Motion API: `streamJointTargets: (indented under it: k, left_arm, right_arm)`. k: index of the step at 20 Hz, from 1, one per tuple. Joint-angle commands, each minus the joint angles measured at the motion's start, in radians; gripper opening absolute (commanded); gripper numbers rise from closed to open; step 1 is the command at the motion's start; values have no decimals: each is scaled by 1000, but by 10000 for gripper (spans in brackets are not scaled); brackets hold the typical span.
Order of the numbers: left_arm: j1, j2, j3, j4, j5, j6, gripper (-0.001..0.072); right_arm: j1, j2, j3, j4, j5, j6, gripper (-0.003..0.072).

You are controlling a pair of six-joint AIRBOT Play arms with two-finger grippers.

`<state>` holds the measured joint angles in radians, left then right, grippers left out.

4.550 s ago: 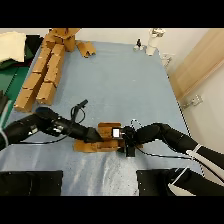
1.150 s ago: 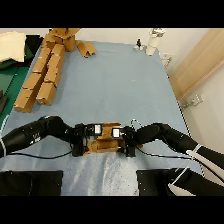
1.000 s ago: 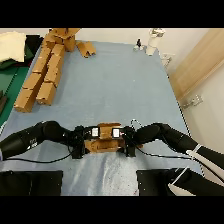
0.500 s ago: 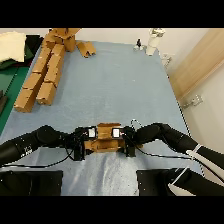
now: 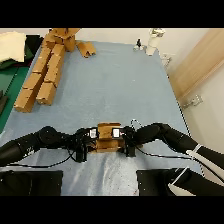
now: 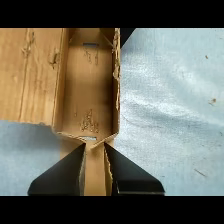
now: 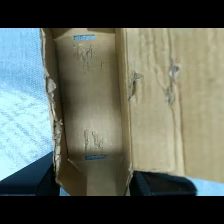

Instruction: Fold the box.

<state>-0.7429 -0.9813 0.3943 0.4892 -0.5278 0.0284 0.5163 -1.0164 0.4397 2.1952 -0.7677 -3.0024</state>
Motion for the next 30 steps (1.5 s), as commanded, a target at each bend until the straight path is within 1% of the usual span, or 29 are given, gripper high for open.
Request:
streamJointTargets:
  k: [1, 4, 5, 6, 7, 11, 13, 14, 15, 18, 19, 20, 21, 30]
  left_arm:
    - [-29, -12, 0, -19, 70, 11, 182]
    - [-51, -16, 0, -19, 104, 35, 181]
    - [-60, -16, 0, -19, 120, 35, 168]
    - [-67, -16, 0, -19, 133, 35, 61]
    - [-73, -16, 0, -23, 136, 35, 45]
    - [-98, -16, 0, -51, 146, 36, 46]
    - [-112, -16, 0, -55, 173, 36, 47]
    - [-118, -16, 0, -56, 183, 36, 55]
    - [-118, -17, 0, -64, 186, 36, 78]
    - [-118, -23, 0, -72, 186, 36, 79]
    - [-118, -23, 0, -72, 186, 36, 161]
    - [-118, -23, 0, -75, 187, 36, 400]
    - [-118, -23, 0, -80, 186, 36, 452]
    - [-118, -23, 0, -85, 186, 36, 456]
  right_arm:
    - [1, 0, -1, 0, 0, 0, 502]
    - [1, 0, -1, 0, 0, 0, 502]
    - [1, 0, -1, 0, 0, 0, 502]
    - [1, 0, -1, 0, 0, 0, 503]
    - [1, 0, -1, 0, 0, 0, 503]
    - [1, 0, -1, 0, 0, 0, 502]
    - [1, 0, -1, 0, 0, 0, 503]
    - [1, 0, -1, 0, 0, 0, 503]
    - [1, 0, -1, 0, 0, 0, 502]
    - [1, 0, -1, 0, 0, 0, 502]
    - [1, 0, -1, 0, 0, 0, 502]
    - [1, 0, -1, 0, 0, 0, 503]
    - [1, 0, -1, 0, 0, 0, 503]
    - [1, 0, -1, 0, 0, 0, 502]
